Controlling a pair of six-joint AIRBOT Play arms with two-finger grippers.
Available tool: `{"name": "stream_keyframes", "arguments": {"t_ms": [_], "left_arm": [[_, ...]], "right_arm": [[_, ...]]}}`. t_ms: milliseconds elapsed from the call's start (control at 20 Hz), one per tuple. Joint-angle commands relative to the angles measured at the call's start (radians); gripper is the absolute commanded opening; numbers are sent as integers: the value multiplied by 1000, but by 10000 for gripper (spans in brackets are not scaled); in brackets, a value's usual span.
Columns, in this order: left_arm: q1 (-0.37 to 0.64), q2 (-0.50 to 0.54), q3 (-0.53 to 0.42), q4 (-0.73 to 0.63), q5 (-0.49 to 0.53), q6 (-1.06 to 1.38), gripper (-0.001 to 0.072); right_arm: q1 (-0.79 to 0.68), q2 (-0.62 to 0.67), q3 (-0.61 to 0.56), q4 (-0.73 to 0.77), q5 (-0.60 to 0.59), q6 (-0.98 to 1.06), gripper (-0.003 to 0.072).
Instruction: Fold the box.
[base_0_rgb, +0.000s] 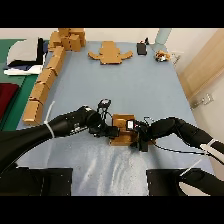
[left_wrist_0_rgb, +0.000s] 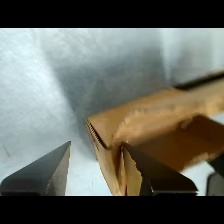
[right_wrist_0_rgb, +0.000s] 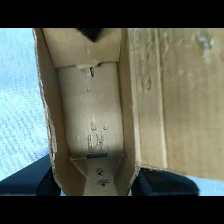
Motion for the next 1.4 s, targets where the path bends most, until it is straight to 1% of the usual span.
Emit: {"name": "stream_keyframes", "arguments": {"t_ms": [0,250,450,600,850,1200,1350], "left_arm": [[-22,-43,74,108,-79,-116,515],[-49,-53,138,130,-128,-172,515],[-89,-106,198,178,-233,-233,515],[-115,-142,211,181,-292,-275,514],[-127,-191,212,170,-289,-293,514],[-128,-233,323,174,-314,-300,513],[-128,-251,329,176,-317,-321,513]], "right_arm": [[0,0,0,0,0,0,498],[0,0,0,0,0,0,498],[0,0,0,0,0,0,499],[0,0,0,0,0,0,498],[0,0,0,0,0,0,498],[0,0,0,0,0,0,499],[0,0,0,0,0,0,498]]}}
